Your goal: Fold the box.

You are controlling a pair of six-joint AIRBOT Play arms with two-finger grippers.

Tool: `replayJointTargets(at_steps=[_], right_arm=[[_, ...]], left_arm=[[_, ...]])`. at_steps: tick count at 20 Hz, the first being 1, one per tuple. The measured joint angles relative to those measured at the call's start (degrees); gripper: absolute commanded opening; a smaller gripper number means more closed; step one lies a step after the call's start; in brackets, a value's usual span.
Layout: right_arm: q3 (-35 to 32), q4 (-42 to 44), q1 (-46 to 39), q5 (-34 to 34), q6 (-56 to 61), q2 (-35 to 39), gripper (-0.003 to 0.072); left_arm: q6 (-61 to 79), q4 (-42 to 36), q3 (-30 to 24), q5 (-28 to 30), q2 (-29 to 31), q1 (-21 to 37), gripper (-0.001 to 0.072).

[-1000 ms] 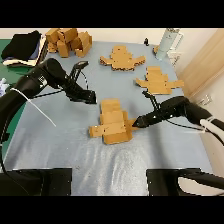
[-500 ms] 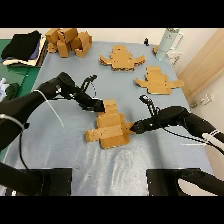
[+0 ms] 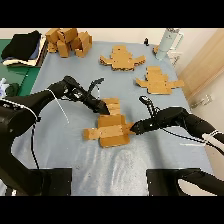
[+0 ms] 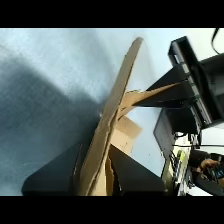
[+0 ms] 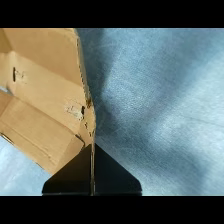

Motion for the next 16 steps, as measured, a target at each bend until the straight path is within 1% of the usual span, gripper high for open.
replayJointTargets(at_steps=[1,2,3,4,7,8,9,10,13,16], right_arm=[[0.0,0.0,0.0,0.1,0.0,0.0,0.0003],[0.0,-0.1,0.0,0.2,0.0,0.0,0.0003],[0.0,-0.1,0.0,0.2,0.0,0.0,0.0003],[0.0,-0.2,0.0,0.2,0.0,0.0,0.0003],[0.0,-0.3,0.0,0.2,0.0,0.0,0.0012],[0.0,-0.3,0.0,0.3,0.0,0.0,0.0081],[0.0,-0.3,0.0,0.5,0.0,0.0,0.0258],[0.0,-0.3,0.0,0.8,0.0,0.0,0.0373],[0.4,-1.2,-0.6,2.5,0.4,0.0,0.0376],[2.7,-4.5,-3.3,3.8,4.7,0.0,0.0376]], left_arm=[[0.7,-0.2,0.0,-0.3,-0.1,0.0,0.0217],[1.3,-0.5,0.1,-0.5,-0.1,0.0,0.0186],[1.8,-0.8,0.2,-0.9,-0.2,0.0,0.0031],[2.4,-1.0,0.2,-1.0,-0.3,0.0,0.0016],[3.9,-1.1,0.2,-1.3,-0.3,0.0,0.0015],[4.4,-1.3,0.2,-1.6,-0.3,0.0,0.0016],[4.8,-1.1,0.2,-1.6,-0.3,0.0,0.0016],[5.0,-1.0,0.2,-1.9,-0.4,-0.1,0.0015],[5.8,-1.4,0.4,-0.9,-0.4,-0.2,0.0011],[8.2,-1.5,0.5,0.3,0.2,-0.9,0.0008]])
